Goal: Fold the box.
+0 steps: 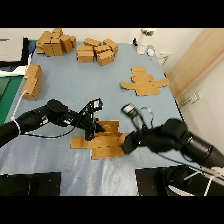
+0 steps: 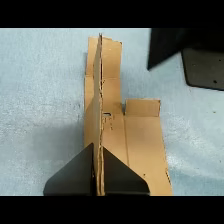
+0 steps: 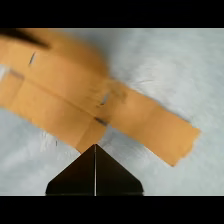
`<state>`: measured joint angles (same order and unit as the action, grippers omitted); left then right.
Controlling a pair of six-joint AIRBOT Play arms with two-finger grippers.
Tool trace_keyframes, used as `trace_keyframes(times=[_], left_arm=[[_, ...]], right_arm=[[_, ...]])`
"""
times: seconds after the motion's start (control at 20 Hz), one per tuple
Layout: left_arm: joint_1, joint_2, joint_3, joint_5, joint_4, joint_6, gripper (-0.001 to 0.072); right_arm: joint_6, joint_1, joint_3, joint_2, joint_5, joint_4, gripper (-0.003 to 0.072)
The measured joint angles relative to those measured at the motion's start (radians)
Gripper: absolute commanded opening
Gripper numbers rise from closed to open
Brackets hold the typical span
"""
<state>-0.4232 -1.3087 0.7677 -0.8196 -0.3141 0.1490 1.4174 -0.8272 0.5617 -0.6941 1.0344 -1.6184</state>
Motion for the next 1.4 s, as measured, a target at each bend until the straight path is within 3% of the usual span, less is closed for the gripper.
trace_keyframes(times=[0.05, 0.1, 0.15, 0.5, 1.4], left_arm=[[0.000, 0.000, 0.000, 0.000, 0.000, 0.000, 0.0013], [0.000, 0.000, 0.000, 0.000, 0.000, 0.000, 0.0013], [0.000, 0.000, 0.000, 0.000, 0.000, 0.000, 0.0013], [0.000, 0.000, 0.000, 0.000, 0.000, 0.000, 0.0013], [0.000, 0.000, 0.000, 0.000, 0.000, 0.000, 0.0013]], right_arm=[[0.031, -0.069, -0.029, 0.008, -0.024, 0.027, 0.0095], [0.059, -0.125, -0.053, 0.011, -0.052, 0.048, 0.0358], [0.084, -0.177, -0.073, 0.012, -0.074, 0.074, 0.0532], [0.154, -0.304, -0.119, -0.064, -0.153, 0.186, 0.0546], [0.121, -0.319, -0.123, -0.211, -0.257, 0.369, 0.0511]])
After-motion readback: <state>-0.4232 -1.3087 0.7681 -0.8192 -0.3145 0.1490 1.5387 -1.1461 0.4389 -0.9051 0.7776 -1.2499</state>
